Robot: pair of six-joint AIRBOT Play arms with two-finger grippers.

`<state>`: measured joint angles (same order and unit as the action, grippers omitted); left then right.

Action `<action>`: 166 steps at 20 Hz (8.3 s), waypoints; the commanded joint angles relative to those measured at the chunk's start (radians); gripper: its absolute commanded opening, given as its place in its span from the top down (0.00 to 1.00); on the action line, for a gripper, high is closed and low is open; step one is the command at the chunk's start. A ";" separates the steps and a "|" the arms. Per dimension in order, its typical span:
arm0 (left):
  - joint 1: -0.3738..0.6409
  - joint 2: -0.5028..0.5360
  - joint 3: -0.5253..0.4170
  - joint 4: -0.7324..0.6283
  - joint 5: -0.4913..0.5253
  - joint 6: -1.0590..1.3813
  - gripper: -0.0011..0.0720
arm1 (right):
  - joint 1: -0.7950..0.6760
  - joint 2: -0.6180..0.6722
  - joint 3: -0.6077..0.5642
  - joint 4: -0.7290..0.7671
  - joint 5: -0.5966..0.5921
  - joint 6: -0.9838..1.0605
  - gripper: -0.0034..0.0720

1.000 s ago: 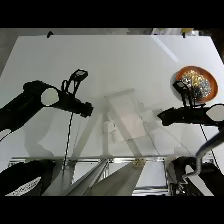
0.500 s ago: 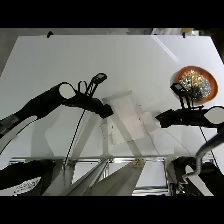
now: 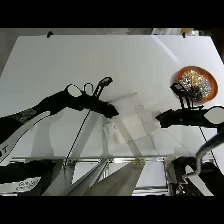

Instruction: Fold the box and place the chain.

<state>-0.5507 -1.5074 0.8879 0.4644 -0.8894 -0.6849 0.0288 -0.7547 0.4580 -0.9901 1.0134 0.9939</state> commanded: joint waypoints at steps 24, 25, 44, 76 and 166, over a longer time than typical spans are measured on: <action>-0.012 0.048 0.000 0.173 0.004 0.706 0.99 | 0.001 0.003 0.239 -0.037 0.124 0.000 0.50; -0.012 0.040 0.000 0.173 0.004 0.712 0.99 | 0.001 0.003 0.239 -0.037 0.124 0.000 0.50; -0.012 0.006 0.000 0.177 0.022 0.715 0.97 | 0.002 0.003 0.239 -0.036 0.147 -0.074 0.58; -0.012 0.006 0.000 0.176 0.017 0.714 0.97 | 0.744 -0.071 -0.157 -0.286 -0.536 -0.468 0.05; -0.010 0.008 0.000 0.120 0.010 0.710 0.96 | 0.263 -0.529 -0.039 0.617 -0.268 -1.552 0.41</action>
<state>-0.5621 -1.5013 0.8871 0.5987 -0.8707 0.0288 0.2909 -1.2839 0.4175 -0.3729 0.7441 -0.5579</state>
